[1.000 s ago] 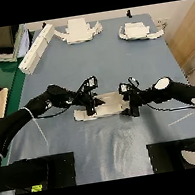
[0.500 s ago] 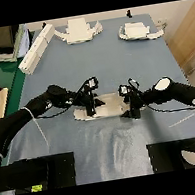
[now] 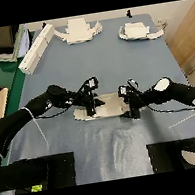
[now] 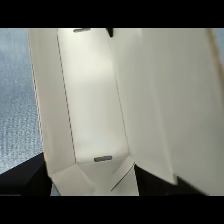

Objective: Fold the box.

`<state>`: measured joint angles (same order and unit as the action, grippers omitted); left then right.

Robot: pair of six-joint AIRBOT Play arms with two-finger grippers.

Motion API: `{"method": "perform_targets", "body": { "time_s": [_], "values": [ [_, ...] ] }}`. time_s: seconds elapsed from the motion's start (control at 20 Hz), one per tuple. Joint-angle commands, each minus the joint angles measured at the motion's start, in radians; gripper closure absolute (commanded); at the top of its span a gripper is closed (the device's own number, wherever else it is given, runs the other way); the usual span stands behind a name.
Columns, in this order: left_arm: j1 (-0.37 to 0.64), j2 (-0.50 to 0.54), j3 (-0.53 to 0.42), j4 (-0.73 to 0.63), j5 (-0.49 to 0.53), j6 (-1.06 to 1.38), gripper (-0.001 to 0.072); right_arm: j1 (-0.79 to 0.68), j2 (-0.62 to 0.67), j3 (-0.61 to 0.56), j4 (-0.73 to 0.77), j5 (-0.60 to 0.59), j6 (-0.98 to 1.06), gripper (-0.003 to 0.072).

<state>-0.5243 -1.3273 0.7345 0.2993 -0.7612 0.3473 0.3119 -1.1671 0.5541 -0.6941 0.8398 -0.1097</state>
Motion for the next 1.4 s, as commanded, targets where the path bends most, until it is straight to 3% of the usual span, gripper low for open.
{"method": "perform_targets", "body": {
  "time_s": [0.0,0.45,0.5,0.55,0.7,1.05,1.15,1.35],
  "values": [
    [0.0,0.0,0.0,0.0,0.0,0.0,0.0695,-0.001,-0.011,0.0,-0.016,-0.015,0.004,-0.0034],
    [0.0,0.0,0.0,0.0,0.001,0.0,0.0695,-0.001,-0.024,0.01,-0.011,-0.01,-0.076,-0.0024],
    [0.0,0.0,0.0,0.0,0.0,0.0,0.0695,-0.001,-0.024,0.01,-0.015,-0.01,-0.076,0.0011],
    [0.0,0.0,0.0,0.0,0.0,0.0,0.0695,0.0,-0.024,0.01,-0.019,-0.01,-0.076,0.0101],
    [0.0,0.0,0.0,0.0,0.0,0.0,0.0695,0.0,-0.024,0.01,-0.02,-0.01,-0.102,0.0139],
    [0.0,0.0,0.0,0.0,0.0,0.0,0.0695,0.0,-0.024,0.009,0.001,-0.011,-0.147,0.0133],
    [0.0,0.0,0.0,0.0,0.0,0.0,0.0695,-0.001,-0.024,0.009,0.008,-0.016,-0.153,0.0074],
    [0.0,0.0,0.0,0.0,0.0,0.0,0.0695,-0.001,-0.024,0.009,0.022,-0.022,-0.153,0.0074]
  ]
}}
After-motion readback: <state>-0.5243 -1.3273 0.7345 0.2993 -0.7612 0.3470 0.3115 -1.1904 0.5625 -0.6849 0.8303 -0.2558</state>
